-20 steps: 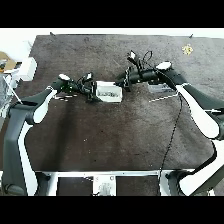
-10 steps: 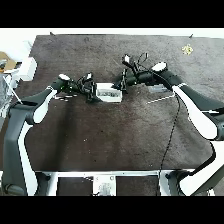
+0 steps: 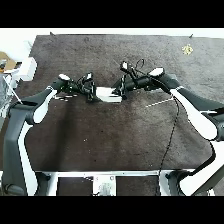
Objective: Fold the box and place the chain.
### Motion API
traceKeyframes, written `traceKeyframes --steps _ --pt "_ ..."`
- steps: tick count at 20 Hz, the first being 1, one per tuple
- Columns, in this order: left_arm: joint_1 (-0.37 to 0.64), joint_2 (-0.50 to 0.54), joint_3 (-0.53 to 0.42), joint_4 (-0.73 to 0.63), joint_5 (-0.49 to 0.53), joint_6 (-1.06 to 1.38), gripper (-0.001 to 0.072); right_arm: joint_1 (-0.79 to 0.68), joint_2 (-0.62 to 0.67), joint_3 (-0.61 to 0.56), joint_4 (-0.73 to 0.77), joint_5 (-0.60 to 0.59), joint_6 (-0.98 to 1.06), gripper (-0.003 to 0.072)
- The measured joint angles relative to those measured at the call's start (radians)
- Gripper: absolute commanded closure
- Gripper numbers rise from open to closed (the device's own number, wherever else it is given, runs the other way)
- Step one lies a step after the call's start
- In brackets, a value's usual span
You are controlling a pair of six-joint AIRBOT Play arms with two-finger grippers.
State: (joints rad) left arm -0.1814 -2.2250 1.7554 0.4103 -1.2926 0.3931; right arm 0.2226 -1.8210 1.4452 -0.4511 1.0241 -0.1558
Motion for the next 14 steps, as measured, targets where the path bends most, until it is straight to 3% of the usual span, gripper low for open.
traceKeyframes --steps 7,8,14 --pt "0.0 0.0 0.0 0.0 0.0 0.0 0.0357 0.001 0.005 -0.011 0.023 -0.035 -0.062 0.0388" --pt "0.0 0.0 0.0 0.0 0.0 0.0 0.0356 0.002 0.007 -0.01 0.024 -0.04 -0.068 0.0491" --pt "0.0 0.0 0.0 0.0 0.0 0.0 0.0356 0.003 0.014 0.005 0.01 -0.065 -0.082 0.0491"
